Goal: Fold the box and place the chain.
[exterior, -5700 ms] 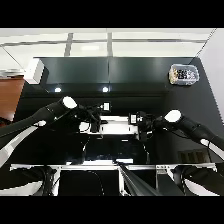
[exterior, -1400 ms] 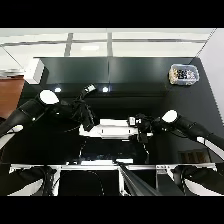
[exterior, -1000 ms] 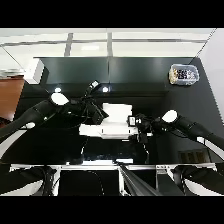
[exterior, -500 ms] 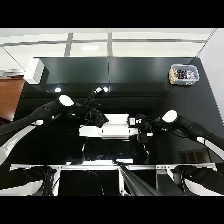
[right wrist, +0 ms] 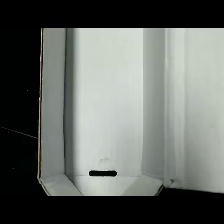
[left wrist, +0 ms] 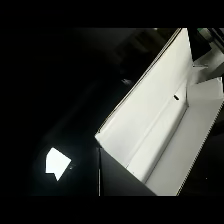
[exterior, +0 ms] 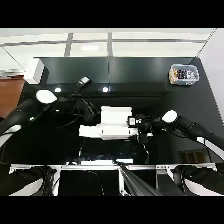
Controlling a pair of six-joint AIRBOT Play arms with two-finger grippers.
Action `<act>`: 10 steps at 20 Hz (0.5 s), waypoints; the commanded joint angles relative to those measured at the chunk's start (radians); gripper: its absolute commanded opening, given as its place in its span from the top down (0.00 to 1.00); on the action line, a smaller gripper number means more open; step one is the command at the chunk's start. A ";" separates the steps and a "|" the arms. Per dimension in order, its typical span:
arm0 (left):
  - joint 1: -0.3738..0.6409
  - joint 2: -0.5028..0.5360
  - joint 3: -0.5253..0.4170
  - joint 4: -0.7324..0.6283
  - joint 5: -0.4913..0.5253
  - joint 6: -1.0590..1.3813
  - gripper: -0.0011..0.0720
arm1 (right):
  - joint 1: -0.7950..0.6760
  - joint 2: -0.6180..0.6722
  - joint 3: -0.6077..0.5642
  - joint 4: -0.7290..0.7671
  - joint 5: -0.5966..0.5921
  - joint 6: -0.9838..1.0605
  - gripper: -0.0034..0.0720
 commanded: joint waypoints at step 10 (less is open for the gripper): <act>-0.043 0.121 -0.217 0.165 0.067 0.608 0.02 | 0.000 -0.001 0.000 0.000 -0.001 -0.001 0.33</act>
